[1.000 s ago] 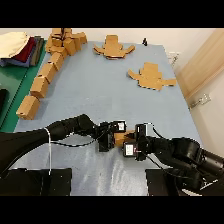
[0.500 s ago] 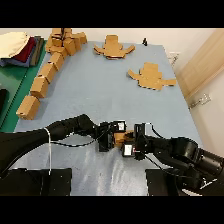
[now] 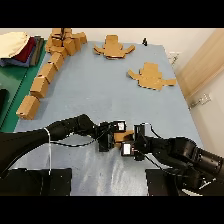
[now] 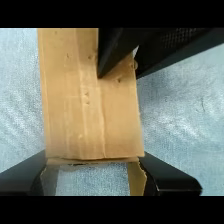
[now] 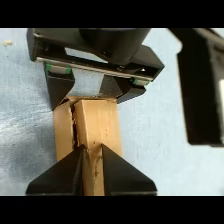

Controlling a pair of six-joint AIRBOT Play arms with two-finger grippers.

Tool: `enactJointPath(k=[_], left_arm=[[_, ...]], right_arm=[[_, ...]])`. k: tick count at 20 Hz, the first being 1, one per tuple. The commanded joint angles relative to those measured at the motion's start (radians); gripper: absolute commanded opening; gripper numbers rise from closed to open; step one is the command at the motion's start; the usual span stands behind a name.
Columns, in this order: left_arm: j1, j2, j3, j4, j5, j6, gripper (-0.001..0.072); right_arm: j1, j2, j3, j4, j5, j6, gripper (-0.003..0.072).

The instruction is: Fold the box.

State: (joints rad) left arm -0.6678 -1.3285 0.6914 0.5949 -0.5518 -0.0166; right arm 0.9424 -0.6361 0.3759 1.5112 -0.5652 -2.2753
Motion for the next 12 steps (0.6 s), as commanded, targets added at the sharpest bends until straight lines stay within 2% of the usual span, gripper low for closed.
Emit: enactJointPath(k=[1,10,12], left_arm=[[0.000,0.000,0.000,0.000,0.000,0.000,0.0525],[0.000,0.000,0.000,0.000,0.000,0.000,0.0526],[0.000,0.000,0.000,0.000,0.000,0.000,0.0525]], right_arm=[[0.001,-0.001,-0.003,0.046,-0.023,-0.003,0.0162],[0.001,-0.021,-0.002,0.071,-0.038,-0.003,0.0168],[0.001,0.003,0.000,0.071,-0.038,-0.003,0.0322]])
